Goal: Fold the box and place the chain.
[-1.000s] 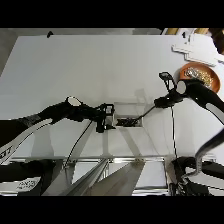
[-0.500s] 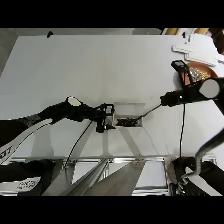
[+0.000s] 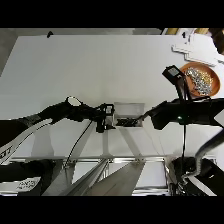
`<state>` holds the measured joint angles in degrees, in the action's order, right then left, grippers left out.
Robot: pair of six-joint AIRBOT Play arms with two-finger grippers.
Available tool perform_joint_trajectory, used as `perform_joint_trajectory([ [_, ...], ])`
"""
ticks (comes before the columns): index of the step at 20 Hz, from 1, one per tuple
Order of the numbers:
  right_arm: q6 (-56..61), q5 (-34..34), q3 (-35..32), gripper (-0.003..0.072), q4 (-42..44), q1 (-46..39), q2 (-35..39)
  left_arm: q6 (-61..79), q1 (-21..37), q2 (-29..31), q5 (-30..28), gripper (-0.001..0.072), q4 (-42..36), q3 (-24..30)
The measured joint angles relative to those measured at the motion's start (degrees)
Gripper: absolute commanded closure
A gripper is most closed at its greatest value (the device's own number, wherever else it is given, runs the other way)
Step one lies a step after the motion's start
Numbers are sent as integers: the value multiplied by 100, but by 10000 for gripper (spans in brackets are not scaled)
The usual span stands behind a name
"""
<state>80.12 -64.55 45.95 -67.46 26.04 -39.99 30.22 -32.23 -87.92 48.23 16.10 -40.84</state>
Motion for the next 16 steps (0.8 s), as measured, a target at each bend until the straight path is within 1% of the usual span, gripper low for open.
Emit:
perform_joint_trajectory([
  [5,-2,525,-76,668,223,549,-210,0,0,0,0,505,0,2],
  [14,-105,1572,-317,667,470,1440,-1191,0,0,0,0,505,0,2],
  [15,-107,1659,-321,664,474,1530,-1300,0,0,0,0,505,0,2],
  [16,-107,1744,-323,627,485,1593,-1394,0,0,0,0,505,0,2],
])
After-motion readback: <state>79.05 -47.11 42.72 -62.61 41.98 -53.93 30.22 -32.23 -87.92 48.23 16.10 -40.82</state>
